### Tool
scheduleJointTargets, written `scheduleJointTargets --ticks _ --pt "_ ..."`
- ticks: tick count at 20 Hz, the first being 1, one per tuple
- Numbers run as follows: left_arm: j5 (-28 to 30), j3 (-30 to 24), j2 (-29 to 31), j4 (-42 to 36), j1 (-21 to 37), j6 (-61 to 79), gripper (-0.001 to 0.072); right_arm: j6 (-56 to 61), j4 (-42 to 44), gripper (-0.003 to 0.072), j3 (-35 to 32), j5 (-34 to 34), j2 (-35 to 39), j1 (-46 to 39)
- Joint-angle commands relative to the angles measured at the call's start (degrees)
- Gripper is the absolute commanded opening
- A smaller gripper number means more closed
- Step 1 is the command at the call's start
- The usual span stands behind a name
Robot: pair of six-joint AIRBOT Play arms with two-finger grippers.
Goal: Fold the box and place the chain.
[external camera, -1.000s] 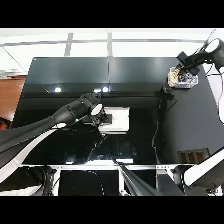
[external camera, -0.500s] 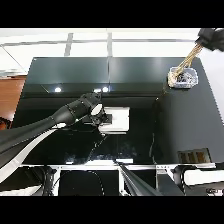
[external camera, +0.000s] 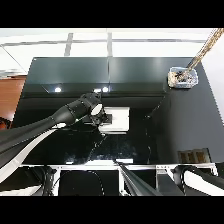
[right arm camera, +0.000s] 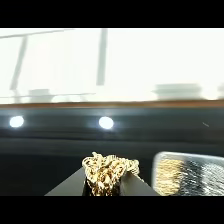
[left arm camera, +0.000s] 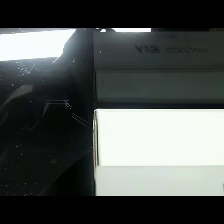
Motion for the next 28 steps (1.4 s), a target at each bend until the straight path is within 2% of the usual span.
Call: scheduleJointTargets --ticks 1,5,8,12,14,22,28 --pt "0.0 0.04 0.0 0.0 0.04 0.0 0.0027 -2.91 3.87 0.0013 -1.01 3.32 6.62 2.97" --pt "0.0 0.04 0.0 0.0 0.07 0.0 0.0027 -2.86 5.73 0.0013 -1.44 4.2 11.13 6.8" --pt "-0.11 0.04 0.0 0.0 0.04 0.02 0.0027 -2.89 13.86 0.0011 -1.44 5.18 11.5 7.41" --pt "0.07 0.04 0.0 0.0 0.04 0.0 0.0027 -2.89 24.96 0.0013 -1.68 9.9 11.5 7.5" --pt "0.07 0.04 0.0 0.0 0.04 0.0 0.0027 -2.86 28.09 0.0013 -2.21 10.25 11.45 9.09" --pt "0.04 0.04 0.0 -0.02 0.04 0.0 0.0027 -1.66 27.58 0.0013 -2.23 11.5 9.49 16.63" --pt "0.04 0.04 0.0 -0.02 0.04 0.0 0.0028 -1.38 27.63 0.0014 -2.23 5.07 4.76 24.55"
